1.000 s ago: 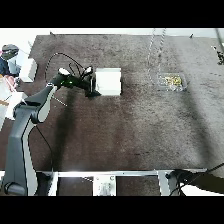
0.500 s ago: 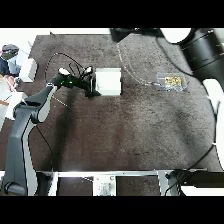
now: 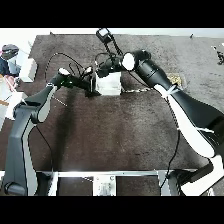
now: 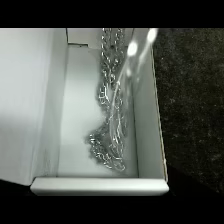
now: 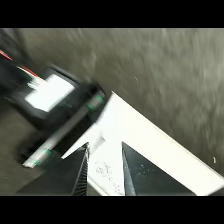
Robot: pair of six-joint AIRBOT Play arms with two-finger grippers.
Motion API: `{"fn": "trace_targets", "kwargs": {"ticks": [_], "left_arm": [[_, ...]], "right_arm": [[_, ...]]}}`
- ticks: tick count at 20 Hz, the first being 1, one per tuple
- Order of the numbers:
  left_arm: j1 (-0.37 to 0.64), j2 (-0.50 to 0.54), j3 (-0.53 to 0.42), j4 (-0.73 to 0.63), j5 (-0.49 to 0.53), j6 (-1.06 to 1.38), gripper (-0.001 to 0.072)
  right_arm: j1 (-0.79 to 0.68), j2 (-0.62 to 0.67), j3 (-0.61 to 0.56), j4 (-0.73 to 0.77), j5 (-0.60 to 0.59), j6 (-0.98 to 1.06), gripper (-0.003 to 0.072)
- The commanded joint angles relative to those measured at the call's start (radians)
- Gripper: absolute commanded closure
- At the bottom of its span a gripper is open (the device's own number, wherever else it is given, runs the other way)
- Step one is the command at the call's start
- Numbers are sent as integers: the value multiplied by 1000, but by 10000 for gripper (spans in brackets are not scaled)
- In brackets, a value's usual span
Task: Fold the box and place the chain.
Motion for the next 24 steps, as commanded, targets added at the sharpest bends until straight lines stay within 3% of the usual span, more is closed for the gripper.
{"fn": "trace_targets", "kwargs": {"ticks": [1, 3, 6, 9, 13, 24], "left_arm": [[1, -1, 0, 0, 0, -2, 229], [1, -1, 0, 0, 0, -2, 228], [1, -1, 0, 0, 0, -2, 228], [1, -1, 0, 0, 0, -2, 228], [1, -1, 0, 0, 0, -2, 228], [1, -1, 0, 0, 1, -2, 228]], "right_arm": [[-80, -26, -11, -42, 73, 72, 453], [-168, 18, -45, -12, 140, 75, 453], [-317, 124, -211, 18, 134, 138, 453], [-452, 198, -387, 18, 76, 243, 453], [-546, 177, -531, 27, -4, 327, 451], [-557, 59, -560, 221, -274, 332, 452]]}}
